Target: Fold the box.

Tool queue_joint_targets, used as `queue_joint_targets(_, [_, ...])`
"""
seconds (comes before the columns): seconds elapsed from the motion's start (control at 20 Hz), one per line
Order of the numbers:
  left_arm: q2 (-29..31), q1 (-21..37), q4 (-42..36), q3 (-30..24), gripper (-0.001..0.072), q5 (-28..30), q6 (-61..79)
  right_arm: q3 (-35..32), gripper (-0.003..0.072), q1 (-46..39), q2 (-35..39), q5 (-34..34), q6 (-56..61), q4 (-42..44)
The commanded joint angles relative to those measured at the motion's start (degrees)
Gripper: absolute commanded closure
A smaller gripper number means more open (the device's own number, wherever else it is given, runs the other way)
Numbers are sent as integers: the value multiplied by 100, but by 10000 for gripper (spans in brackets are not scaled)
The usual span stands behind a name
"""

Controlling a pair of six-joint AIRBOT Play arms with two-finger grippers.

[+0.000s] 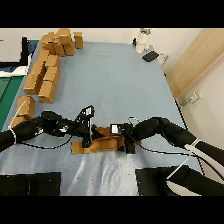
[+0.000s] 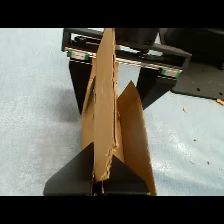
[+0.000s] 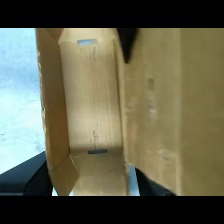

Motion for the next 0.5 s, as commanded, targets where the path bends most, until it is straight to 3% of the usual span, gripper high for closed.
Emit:
queue_joint_targets(0.0, [0,0,2,4,695,-2,2,-2,-27,-50,-94,9,-15,122])
queue_joint_targets(0.45, [0,0,2,4,695,-2,2,-2,-14,-2,-216,74,-13,177])
